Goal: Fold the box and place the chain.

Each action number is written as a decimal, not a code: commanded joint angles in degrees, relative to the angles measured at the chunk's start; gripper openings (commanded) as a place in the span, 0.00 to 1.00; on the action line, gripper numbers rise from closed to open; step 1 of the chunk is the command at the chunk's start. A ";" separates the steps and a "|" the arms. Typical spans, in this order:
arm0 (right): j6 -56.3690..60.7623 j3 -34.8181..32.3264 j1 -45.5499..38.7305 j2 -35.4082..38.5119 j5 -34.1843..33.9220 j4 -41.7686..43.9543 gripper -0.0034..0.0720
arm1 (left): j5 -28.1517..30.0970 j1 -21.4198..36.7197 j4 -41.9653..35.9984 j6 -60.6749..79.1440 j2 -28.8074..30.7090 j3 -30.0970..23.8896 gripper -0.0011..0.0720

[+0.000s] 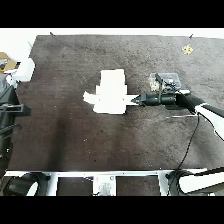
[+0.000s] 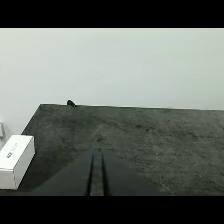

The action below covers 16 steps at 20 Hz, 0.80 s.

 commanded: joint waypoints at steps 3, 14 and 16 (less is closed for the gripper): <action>-3.15 2.27 1.68 -1.16 -6.95 -6.91 0.04 | -11.78 0.04 2.67 0.37 -2.84 1.73 0.66; -3.48 2.23 2.49 -1.20 -11.82 -6.49 0.05 | -38.84 0.09 2.58 0.00 -53.57 34.16 0.66; -3.89 2.23 2.49 -1.22 -11.82 -6.54 0.05 | -46.66 0.09 2.60 -0.59 -63.10 42.66 0.66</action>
